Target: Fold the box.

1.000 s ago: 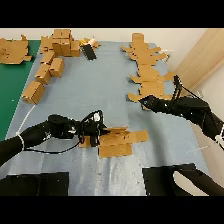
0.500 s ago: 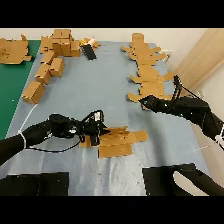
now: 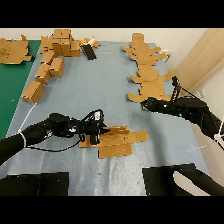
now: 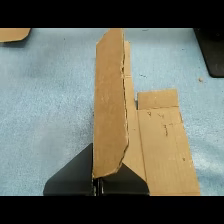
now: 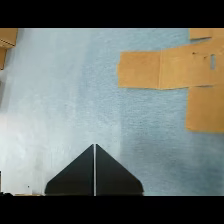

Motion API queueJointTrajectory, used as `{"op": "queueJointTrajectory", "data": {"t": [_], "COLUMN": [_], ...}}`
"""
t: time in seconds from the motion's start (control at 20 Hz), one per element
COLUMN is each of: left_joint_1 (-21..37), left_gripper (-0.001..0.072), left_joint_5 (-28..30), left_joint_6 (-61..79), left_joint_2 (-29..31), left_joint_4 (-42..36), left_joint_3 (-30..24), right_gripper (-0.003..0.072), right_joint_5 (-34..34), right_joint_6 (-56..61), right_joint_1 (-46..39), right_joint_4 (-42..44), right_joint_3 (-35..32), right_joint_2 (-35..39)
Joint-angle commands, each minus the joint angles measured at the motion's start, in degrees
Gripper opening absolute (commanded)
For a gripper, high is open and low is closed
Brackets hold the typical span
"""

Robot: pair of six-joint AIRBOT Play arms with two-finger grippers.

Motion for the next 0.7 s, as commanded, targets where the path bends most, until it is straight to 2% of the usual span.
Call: {"op": "queueJointTrajectory", "data": {"t": [0.0, 0.25, 0.4, 0.65], "left_joint_1": [0.02, 0.02, 0.02, -0.02], "left_gripper": [0.0011, 0.0011, 0.0011, 0.0011], "left_joint_5": [-0.04, -0.04, -0.04, -0.07], "left_joint_6": [0.11, 0.11, 0.11, 0.11], "left_joint_2": [-0.02, -0.02, -0.02, -0.02], "left_joint_4": [0.04, 0.02, 0.04, 0.04], "left_joint_3": [0.04, 0.04, 0.04, 0.04], "right_gripper": [0.0004, 0.0003, 0.0002, 0.0002], "right_joint_5": [-1.16, -8.09, -11.28, -10.8], "right_joint_6": [0.04, -7.43, -8.11, 6.75], "right_joint_1": [0.04, 0.5, 5.68, 15.63], "right_joint_4": [-1.18, -2.14, -7.23, -23.34], "right_joint_3": [-0.02, -0.02, -0.09, -5.66], "right_joint_2": [-0.96, 1.05, 5.9, 21.84]}}
